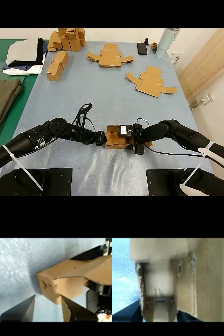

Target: Fold the box.

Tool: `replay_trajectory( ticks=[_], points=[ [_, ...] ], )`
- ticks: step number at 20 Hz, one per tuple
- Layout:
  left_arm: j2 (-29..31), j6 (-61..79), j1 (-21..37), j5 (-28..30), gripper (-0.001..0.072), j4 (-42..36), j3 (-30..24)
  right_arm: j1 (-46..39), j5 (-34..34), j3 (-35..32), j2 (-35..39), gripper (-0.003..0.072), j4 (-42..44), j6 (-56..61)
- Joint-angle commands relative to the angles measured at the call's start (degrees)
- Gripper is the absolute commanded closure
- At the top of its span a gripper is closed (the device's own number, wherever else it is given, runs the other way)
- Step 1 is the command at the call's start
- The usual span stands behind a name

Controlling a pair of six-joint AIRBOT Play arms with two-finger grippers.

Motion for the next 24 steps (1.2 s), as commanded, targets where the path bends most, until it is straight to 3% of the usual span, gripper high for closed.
replay_trajectory(
  ticks=[1, 10, 17, 21, 24],
  points=[
    [-0.13, 0.02, -0.02, -0.20, 0.0198, -0.83, 0.04, -0.02, 0.02, 0.02, 0.00, 0.0156, 0.02, 0.00],
    [-1.07, -0.02, -0.04, 0.92, 0.0198, -6.14, 0.02, -0.02, 0.02, 0.02, 0.00, 0.0156, 0.02, 0.00],
    [-1.05, -2.36, -0.15, 2.71, 0.0198, -6.10, 0.04, -0.02, 0.02, 0.02, 0.00, 0.0156, 0.02, 0.00],
    [-2.23, -7.74, -4.11, 6.03, 0.0199, -3.87, 0.66, -0.02, 0.02, 0.02, 0.00, 0.0156, 0.02, 0.00],
    [-6.75, -15.65, -7.54, 3.98, 0.0200, 5.09, 3.78, -0.02, 0.00, 0.02, 0.00, 0.0156, 0.02, 0.00]
  ],
)
